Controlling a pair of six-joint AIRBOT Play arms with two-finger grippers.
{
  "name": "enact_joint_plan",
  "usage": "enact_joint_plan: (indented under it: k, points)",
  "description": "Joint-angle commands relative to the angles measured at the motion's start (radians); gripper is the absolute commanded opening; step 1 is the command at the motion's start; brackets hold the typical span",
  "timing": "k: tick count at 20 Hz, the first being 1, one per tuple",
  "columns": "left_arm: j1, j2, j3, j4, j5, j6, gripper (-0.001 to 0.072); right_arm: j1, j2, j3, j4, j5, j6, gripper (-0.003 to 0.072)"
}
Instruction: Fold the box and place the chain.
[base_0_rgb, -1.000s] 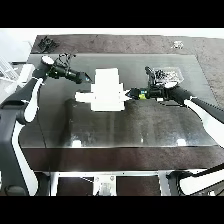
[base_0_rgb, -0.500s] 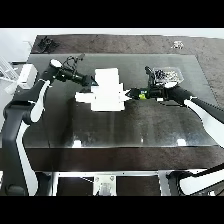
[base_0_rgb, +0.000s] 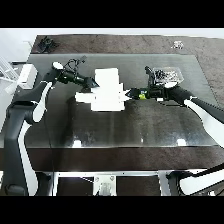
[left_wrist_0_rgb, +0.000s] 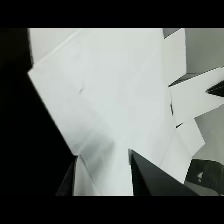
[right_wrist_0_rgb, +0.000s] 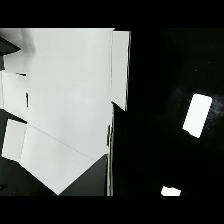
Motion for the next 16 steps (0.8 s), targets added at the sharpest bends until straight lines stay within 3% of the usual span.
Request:
enact_joint_plan:
  k: [1,12,13,16]
  points:
    - [0.000,-0.012,0.000,-0.030,-0.014,0.012,0.0362,0.000,0.000,0.000,0.000,0.000,-0.001,0.0010]
    - [0.000,-0.023,0.000,-0.095,-0.013,0.045,0.0341,0.000,0.000,0.000,0.000,0.000,-0.001,0.0010]
    - [0.000,-0.023,0.000,-0.095,-0.013,0.045,0.0234,0.000,0.000,0.000,0.000,0.000,-0.001,0.0010]
    - [0.000,-0.023,0.000,-0.094,-0.011,0.048,0.0236,0.000,0.000,0.000,0.000,0.000,-0.001,0.0010]
